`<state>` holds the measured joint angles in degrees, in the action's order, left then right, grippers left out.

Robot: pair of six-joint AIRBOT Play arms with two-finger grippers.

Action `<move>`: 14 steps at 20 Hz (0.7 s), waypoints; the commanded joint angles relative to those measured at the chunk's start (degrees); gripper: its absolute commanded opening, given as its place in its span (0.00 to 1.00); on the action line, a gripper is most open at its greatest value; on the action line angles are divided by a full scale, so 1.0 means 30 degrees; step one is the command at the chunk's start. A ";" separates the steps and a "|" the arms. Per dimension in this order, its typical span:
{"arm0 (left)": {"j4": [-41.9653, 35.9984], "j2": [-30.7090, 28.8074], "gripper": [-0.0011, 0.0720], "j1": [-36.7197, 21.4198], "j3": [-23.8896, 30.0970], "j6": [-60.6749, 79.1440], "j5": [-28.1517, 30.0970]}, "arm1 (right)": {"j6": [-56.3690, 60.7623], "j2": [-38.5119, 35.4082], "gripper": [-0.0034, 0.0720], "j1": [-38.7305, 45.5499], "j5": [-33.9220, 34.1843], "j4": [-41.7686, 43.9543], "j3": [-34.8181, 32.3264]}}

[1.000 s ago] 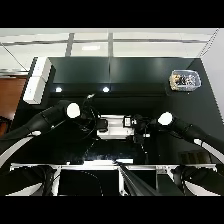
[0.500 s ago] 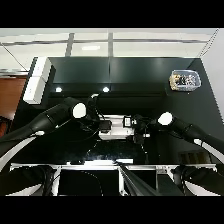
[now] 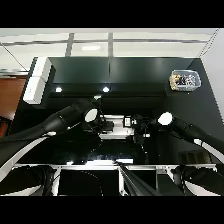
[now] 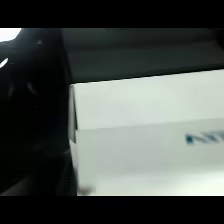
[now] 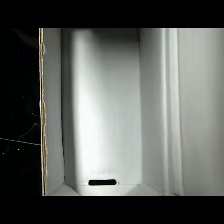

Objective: Fold the box and place the chain.

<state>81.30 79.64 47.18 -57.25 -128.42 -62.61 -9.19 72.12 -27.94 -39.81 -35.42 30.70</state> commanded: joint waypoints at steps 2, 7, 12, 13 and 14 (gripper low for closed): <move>0.1056 0.0627 0.38 0.0393 -0.0488 -0.1326 -0.0896 | -0.0007 -0.0015 0.28 0.0015 -0.0007 0.0000 -0.0007; 0.2113 0.0685 0.34 0.0386 -0.0576 -0.2397 -0.1005 | -0.0007 -0.0015 0.28 0.0015 -0.0007 0.0000 -0.0007; 0.1807 0.1078 0.34 0.0350 -0.0576 -0.2426 -0.0437 | -0.0007 -0.0015 0.28 0.0015 -0.0007 0.0000 -0.0007; 0.1807 0.1195 0.34 0.0350 -0.0576 -0.2426 -0.0393 | -0.0007 -0.0015 0.28 0.0015 -0.0007 0.0000 -0.0007; 0.1719 0.1326 0.34 0.0350 -0.0583 -0.2426 -0.0364 | -0.0007 -0.0015 0.28 0.0015 -0.0007 0.0000 -0.0007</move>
